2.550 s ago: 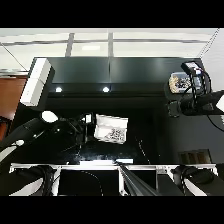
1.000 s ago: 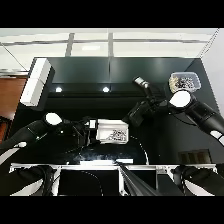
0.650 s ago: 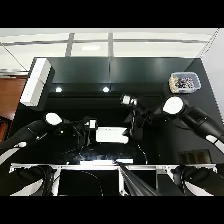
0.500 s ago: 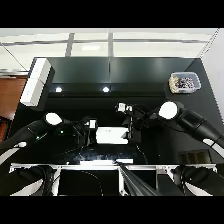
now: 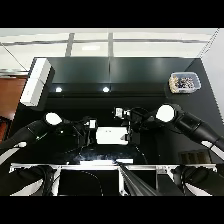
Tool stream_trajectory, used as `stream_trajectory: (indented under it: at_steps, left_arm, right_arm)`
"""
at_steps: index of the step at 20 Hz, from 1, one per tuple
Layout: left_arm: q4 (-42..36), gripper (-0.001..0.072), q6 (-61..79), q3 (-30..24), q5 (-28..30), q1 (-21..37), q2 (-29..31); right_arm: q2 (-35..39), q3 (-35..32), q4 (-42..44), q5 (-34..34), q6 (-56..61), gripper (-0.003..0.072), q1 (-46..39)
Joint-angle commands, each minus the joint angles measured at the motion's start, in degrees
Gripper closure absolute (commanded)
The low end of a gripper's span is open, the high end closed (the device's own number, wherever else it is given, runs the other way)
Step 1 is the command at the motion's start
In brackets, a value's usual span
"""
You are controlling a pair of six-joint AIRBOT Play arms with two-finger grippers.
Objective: Fold the box and place the chain.
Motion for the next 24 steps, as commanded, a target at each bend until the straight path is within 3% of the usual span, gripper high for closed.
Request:
stream_trajectory:
  at_steps: [1, 7, 8, 9, 13, 24]
  left_arm:
    - [0.0, 0.0247, 0.0, 0.0, -0.1, 0.0, 0.0]
    - [0.0, 0.0247, 0.0, 0.0, -0.2, 0.0, 0.0]
    - [0.0, 0.0247, 0.0, 0.0, -0.2, 0.0, 0.0]
    - [0.0, 0.0247, 0.0, 0.0, -0.2, 0.0, 0.0]
    - [0.0, 0.0247, 0.0, 0.0, -0.4, 0.0, 0.0]
    - [0.0, 0.0247, 0.0, 0.0, -0.4, 0.0, 0.0]
  right_arm:
    - [0.0, -0.2, 0.5, 1.5, 2.0, 0.0009, 0.2]
    - [0.0, -0.7, 0.6, -0.7, 2.1, 0.0009, 0.2]
    - [0.0, -0.7, 0.6, -1.0, 2.1, 0.0046, 0.2]
    - [0.0, -0.7, 0.6, -1.0, 2.1, 0.0221, 0.2]
    - [0.2, -0.2, 0.6, -0.6, 3.8, 0.0375, 0.1]
    - [0.0, -1.3, 0.6, -0.6, 4.7, 0.0379, 0.2]
